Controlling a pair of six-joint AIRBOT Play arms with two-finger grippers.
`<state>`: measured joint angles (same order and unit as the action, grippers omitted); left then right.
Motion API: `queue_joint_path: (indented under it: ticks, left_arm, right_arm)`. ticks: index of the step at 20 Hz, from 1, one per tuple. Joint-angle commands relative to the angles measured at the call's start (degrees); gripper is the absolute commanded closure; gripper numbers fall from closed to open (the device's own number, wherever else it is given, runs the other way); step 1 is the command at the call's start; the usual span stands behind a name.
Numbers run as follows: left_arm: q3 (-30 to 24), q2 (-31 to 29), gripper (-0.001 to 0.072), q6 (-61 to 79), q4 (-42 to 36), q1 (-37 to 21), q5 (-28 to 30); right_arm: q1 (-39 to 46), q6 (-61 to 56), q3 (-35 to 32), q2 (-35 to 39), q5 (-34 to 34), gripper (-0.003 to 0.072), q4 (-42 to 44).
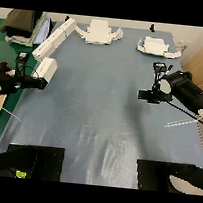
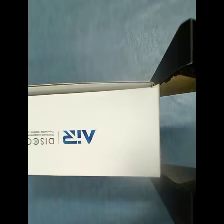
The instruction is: Fold the box.
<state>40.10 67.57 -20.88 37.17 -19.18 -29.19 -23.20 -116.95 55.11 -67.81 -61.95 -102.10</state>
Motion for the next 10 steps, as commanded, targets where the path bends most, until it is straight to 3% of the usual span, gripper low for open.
queue_joint_path:
  ticks: [1,4,10]
  left_arm:
    - [3.91,6.01,0.0227,-1.53,-0.50,-4.50,1.95]
    - [7.41,11.23,0.0227,-2.75,-0.28,-4.50,2.97]
    - [7.50,12.48,0.0227,-2.75,-0.37,-4.48,3.67]
  right_arm:
    - [0.00,-0.07,0.04,-0.04,0.55,0.0680,1.01]
    - [0.00,-0.07,0.04,-0.04,0.52,0.0680,1.33]
    - [0.00,-0.07,0.04,-0.04,0.59,0.0680,1.92]
